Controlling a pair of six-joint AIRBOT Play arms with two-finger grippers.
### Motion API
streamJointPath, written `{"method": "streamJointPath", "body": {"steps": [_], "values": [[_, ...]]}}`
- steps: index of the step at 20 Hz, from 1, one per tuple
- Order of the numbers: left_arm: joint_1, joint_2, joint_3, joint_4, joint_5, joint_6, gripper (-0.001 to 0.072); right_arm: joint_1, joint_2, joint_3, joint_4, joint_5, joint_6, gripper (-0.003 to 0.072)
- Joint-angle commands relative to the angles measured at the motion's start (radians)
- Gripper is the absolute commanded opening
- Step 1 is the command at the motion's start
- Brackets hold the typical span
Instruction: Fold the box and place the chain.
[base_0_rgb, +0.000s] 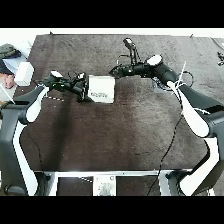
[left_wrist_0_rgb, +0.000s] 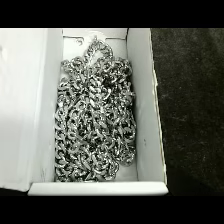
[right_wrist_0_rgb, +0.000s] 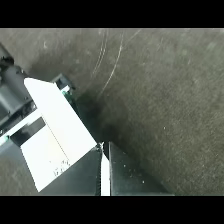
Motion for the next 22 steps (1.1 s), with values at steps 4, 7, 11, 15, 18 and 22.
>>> {"method": "streamJointPath", "body": {"steps": [4, 7, 11, 15, 18, 22], "values": [[0.001, 0.000, 0.001, 0.000, 0.000, 0.000, 0.0415, 0.011, -0.028, 0.023, -0.072, 0.148, -0.011, 0.0110], [0.001, 0.000, 0.001, 0.000, 0.000, 0.000, 0.0415, 0.039, -0.027, 0.027, -0.067, 0.213, -0.093, 0.0135], [0.001, 0.000, 0.001, 0.000, 0.000, 0.000, 0.0415, 0.093, -0.027, 0.027, -0.077, 0.203, -0.171, 0.0220], [0.001, 0.000, 0.001, 0.000, 0.000, 0.000, 0.0415, 0.121, -0.027, 0.027, -0.160, 0.171, -0.185, 0.0220], [0.001, 0.000, 0.001, 0.000, 0.000, 0.000, 0.0415, 0.122, -0.027, 0.027, -0.166, 0.159, -0.199, 0.0221], [0.001, 0.000, 0.001, 0.000, 0.000, 0.000, 0.0415, 0.122, -0.027, 0.027, -0.167, 0.160, -0.253, 0.0222]]}}
